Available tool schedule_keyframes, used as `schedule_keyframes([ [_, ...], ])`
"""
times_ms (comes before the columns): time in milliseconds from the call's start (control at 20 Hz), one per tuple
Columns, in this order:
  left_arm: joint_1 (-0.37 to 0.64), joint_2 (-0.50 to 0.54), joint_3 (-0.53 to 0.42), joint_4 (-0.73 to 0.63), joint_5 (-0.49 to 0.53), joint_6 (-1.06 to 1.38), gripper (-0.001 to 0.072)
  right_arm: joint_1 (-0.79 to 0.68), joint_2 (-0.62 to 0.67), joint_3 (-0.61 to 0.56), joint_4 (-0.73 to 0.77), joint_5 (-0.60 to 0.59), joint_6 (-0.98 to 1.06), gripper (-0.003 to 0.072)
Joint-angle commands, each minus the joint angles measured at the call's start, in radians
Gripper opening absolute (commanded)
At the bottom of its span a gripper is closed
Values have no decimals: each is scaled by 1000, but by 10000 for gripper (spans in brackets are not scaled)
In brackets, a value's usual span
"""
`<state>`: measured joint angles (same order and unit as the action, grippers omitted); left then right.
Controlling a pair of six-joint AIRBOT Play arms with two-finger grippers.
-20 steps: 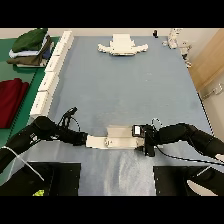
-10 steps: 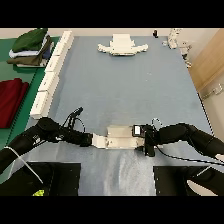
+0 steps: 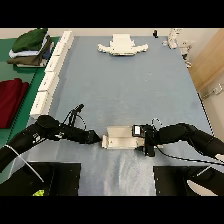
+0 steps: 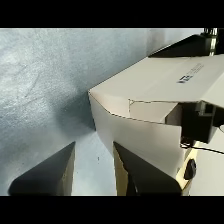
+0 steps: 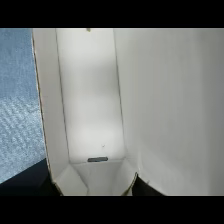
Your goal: Fold the box.
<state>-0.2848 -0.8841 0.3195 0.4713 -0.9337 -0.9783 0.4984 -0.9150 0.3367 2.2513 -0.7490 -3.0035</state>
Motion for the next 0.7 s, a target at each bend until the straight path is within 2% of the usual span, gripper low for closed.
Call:
schedule_keyframes([
  [0,0,-1,2,-8,17,2,345,0,0,1,0,0,0,482],
  [200,-2,0,13,-31,-28,11,354,0,0,1,0,0,0,482],
  [350,-39,0,39,2,-18,-127,353,0,0,1,0,0,0,482],
  [650,-346,-2,188,335,162,-569,353,0,0,1,0,0,0,482],
])
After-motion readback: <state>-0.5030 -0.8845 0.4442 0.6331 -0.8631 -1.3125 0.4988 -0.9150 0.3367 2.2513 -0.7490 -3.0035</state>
